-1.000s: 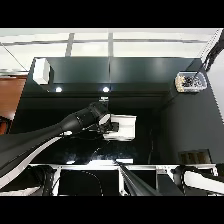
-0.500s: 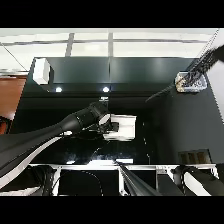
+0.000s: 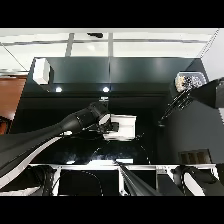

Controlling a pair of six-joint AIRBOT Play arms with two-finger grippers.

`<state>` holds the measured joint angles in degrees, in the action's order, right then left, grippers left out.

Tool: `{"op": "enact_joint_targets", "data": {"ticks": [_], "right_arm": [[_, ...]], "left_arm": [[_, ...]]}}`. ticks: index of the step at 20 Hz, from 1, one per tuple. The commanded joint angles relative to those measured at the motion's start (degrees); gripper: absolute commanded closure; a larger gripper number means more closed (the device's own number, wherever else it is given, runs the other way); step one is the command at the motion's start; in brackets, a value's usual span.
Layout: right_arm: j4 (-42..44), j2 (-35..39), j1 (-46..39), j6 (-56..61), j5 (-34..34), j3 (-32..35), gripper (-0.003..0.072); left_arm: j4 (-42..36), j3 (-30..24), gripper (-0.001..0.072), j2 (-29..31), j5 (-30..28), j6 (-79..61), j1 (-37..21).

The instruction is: Fold the box and place the chain.

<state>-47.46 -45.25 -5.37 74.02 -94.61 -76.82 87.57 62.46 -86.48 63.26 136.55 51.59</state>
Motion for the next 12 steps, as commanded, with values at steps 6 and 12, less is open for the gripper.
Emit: {"op": "enact_joint_targets", "data": {"ticks": [6,12], "right_arm": [[10.60,1.07,7.85,-0.09,0.70,1.25,0.0683],[12.31,0.98,14.53,1.07,7.65,1.25,0.0684]], "left_arm": [[-0.02,0.04,0.0686,0.00,0.02,-0.02,-0.02],[0.00,0.04,0.0686,0.00,0.00,-0.02,-0.02]]}}
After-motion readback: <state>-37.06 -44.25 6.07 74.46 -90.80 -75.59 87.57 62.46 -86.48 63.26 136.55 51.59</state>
